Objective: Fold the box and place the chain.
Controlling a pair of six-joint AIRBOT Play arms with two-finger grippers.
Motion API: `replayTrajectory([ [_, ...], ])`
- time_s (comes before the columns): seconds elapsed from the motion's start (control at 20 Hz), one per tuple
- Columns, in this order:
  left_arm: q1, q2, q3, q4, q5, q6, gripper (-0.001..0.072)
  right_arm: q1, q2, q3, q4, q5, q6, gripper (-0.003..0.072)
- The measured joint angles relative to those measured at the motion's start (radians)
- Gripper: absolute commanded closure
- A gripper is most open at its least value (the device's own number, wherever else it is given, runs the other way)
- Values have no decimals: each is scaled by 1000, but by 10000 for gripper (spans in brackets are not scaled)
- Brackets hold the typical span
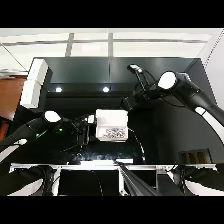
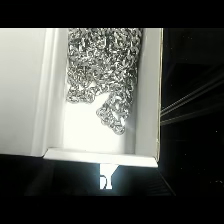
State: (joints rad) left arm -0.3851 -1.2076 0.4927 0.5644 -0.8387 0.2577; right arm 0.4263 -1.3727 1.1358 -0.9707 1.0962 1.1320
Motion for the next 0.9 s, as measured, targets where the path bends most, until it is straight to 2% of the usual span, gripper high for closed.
replayTrajectory([
  [0.15, 0, 0, 0, 0, 0, 0, 267, 0, -13, 41, 80, 110, -162, -27],
  [0.4, 0, 0, 0, 0, 0, -1, 267, 20, -11, 72, 107, 264, -268, -27],
  [0.55, 0, 0, 0, 0, 0, -1, 267, 51, -11, 74, 65, 296, -308, -27],
  [0.9, 0, 0, 0, 0, 1, -1, 267, 79, -11, 68, 1, 292, -417, -28],
])
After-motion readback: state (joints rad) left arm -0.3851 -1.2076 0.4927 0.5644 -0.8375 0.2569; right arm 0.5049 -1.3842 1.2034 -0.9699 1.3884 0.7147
